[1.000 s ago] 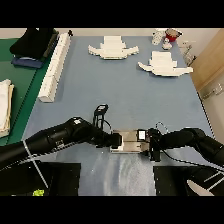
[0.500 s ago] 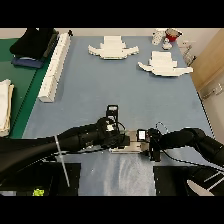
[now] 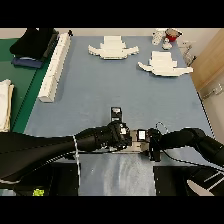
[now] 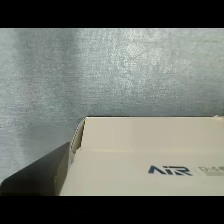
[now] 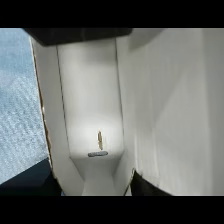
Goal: Fold the box.
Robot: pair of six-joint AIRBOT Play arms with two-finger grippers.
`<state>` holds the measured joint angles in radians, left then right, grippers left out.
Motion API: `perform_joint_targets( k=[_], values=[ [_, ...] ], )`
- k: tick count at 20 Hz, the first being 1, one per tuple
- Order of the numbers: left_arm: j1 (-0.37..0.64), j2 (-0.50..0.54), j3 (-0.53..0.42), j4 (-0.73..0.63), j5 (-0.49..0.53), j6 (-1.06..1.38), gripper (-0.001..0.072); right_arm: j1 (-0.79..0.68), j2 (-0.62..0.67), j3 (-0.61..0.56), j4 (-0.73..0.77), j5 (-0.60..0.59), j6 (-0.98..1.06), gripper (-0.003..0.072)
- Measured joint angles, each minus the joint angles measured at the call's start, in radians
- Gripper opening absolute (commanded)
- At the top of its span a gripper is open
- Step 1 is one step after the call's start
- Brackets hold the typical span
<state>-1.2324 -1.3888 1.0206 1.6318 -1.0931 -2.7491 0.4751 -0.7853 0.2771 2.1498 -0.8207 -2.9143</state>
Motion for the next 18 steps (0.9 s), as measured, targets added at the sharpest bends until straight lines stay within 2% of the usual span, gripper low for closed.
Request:
perform_joint_targets(
  k=[1, 2, 4, 12, 13, 14, 15, 18],
  values=[
    [-0.003, -0.002, 0.001, 0.001, -0.001, -0.006, 0.0281, 0.0, 0.0, 0.0, 0.0, 0.0, 0.0, 0.0487],
    [-0.004, -0.005, 0.002, 0.0, 0.0, -0.011, 0.0014, 0.0, 0.0, 0.0, 0.0, 0.0, 0.0, 0.0487],
    [-0.006, -0.006, 0.002, 0.007, -0.021, -0.011, 0.0013, 0.0, 0.0, 0.0, 0.0, 0.0, 0.002, 0.0487],
    [-0.008, -0.009, 0.003, 0.008, 0.002, 0.0, 0.0018, 0.0, 0.0, 0.0, -0.002, -0.001, 0.002, 0.0487],
    [-0.008, -0.009, 0.003, 0.008, 0.003, 0.001, 0.0249, 0.0, 0.0, 0.0, -0.002, -0.001, 0.001, 0.0487],
    [-0.008, -0.01, 0.003, 0.005, 0.02, 0.002, 0.0521, 0.0, 0.0, 0.0, -0.002, -0.001, 0.0, 0.0487],
    [-0.008, -0.01, 0.003, -0.004, 0.046, 0.004, 0.0549, 0.0, 0.0, 0.0, -0.001, -0.001, 0.0, 0.0487],
    [-0.008, -0.01, 0.003, 0.002, 0.025, 0.008, 0.0549, 0.0, 0.0, 0.0, -0.001, -0.001, 0.0, 0.0487]
  ],
)
